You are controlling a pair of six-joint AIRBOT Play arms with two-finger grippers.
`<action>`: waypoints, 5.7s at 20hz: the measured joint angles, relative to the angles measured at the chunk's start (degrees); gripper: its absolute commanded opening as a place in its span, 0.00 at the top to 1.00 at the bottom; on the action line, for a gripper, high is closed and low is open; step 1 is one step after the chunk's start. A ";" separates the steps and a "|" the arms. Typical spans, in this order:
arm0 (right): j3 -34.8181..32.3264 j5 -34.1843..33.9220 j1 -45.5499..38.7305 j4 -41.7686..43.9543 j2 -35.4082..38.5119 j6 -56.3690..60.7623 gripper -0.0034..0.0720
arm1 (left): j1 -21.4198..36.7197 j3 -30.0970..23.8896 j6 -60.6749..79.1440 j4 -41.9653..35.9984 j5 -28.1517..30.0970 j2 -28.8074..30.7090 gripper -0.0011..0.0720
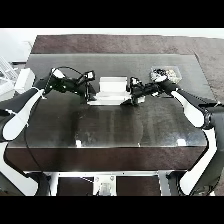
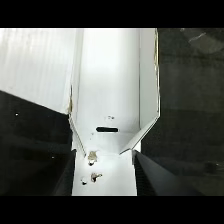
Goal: Fold the box and place the chain.
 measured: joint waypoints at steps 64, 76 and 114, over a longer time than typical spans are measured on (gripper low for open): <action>0.00 0.13 -0.02 -0.04 -0.02 -0.09 0.18 | -1.33 -0.07 11.78 -19.65 -0.79 -6.91 0.78; 0.00 0.00 -0.02 0.00 -0.02 -0.04 0.18 | 6.73 0.15 15.56 -20.37 -7.50 -6.73 0.96; 0.00 -0.02 -0.02 0.02 -0.04 0.00 0.18 | 11.67 -27.87 -60.02 -4.33 13.88 23.43 0.96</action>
